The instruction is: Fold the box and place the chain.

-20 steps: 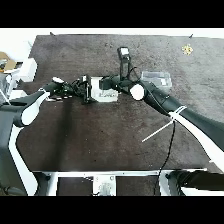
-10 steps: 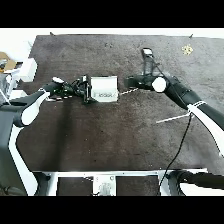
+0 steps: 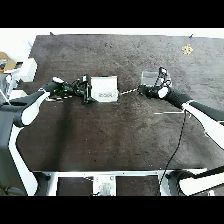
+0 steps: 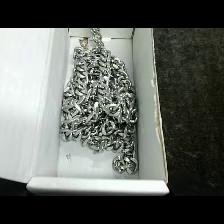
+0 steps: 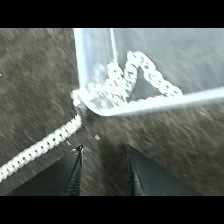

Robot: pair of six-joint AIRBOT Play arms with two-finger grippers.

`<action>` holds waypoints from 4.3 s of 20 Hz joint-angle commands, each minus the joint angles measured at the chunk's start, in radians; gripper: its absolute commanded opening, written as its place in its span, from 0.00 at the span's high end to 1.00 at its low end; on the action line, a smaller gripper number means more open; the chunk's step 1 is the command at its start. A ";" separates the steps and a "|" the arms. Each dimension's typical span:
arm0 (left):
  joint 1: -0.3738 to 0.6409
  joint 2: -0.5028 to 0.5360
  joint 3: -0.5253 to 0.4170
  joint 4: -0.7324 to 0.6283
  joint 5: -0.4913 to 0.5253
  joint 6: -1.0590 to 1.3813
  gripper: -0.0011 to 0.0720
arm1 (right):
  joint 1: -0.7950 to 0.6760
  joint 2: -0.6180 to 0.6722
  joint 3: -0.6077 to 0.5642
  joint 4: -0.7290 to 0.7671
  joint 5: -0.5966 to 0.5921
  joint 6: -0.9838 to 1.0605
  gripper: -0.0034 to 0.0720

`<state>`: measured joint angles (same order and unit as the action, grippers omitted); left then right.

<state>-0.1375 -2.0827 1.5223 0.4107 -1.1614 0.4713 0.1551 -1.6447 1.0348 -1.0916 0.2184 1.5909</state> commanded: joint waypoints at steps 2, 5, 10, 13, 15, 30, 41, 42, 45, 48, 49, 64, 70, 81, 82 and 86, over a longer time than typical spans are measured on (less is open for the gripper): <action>0.000 0.001 0.000 0.000 0.000 0.000 0.51 | 0.029 -0.022 -0.002 0.099 -0.126 -0.008 0.54; 0.000 0.001 0.000 0.000 0.000 0.000 0.51 | 0.031 -0.022 -0.002 0.129 -0.151 -0.004 0.54; 0.000 0.001 0.000 0.000 0.000 0.000 0.51 | 0.055 -0.069 0.050 0.159 -0.144 0.003 0.54; 0.000 0.001 0.000 0.000 0.000 0.000 0.51 | 0.072 -0.102 0.089 0.158 -0.136 0.003 0.87; 0.000 0.001 0.000 0.000 0.000 0.000 0.51 | 0.071 -0.093 0.088 0.158 -0.128 0.003 0.96; 0.000 0.001 0.000 0.000 0.000 0.000 0.51 | 0.265 0.306 0.088 0.082 -0.001 -0.114 0.96; 0.000 0.001 0.000 0.000 0.000 0.000 0.51 | 0.452 0.317 0.246 -0.004 -0.076 -0.114 0.96; 0.000 0.001 0.000 0.000 0.000 0.000 0.51 | 0.460 0.314 0.267 -0.019 -0.078 -0.114 0.96; 0.000 0.001 0.000 0.000 0.000 0.000 0.51 | 0.467 0.297 0.283 -0.040 -0.111 -0.114 0.96; 0.000 0.001 0.000 0.000 0.000 0.000 0.51 | 0.467 0.246 0.282 -0.046 -0.060 -0.113 0.96; 0.000 0.001 0.000 0.000 0.000 0.000 0.51 | 0.467 0.221 0.282 -0.047 -0.018 -0.113 0.96; 0.000 0.001 0.000 0.000 0.000 0.000 0.51 | 0.095 -0.034 0.595 0.164 0.541 -0.713 0.69; 0.000 0.001 0.000 0.000 0.000 0.000 0.51 | -0.037 -0.299 0.800 0.592 0.850 -1.100 0.69; 0.000 0.001 0.000 0.000 0.000 0.000 0.51 | -0.040 -0.371 0.800 0.651 0.966 -1.388 0.79; 0.000 0.001 0.000 0.000 0.000 0.000 0.51 | -0.039 -0.371 0.785 0.651 0.981 -1.413 0.79; 0.000 0.001 0.000 0.000 0.000 0.000 0.52 | -0.035 -0.340 0.666 0.701 1.021 -1.560 0.84</action>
<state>-0.1375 -2.0827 1.5223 0.4110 -1.1614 0.4713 0.1173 -2.0029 1.7679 -0.4248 1.1866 0.1585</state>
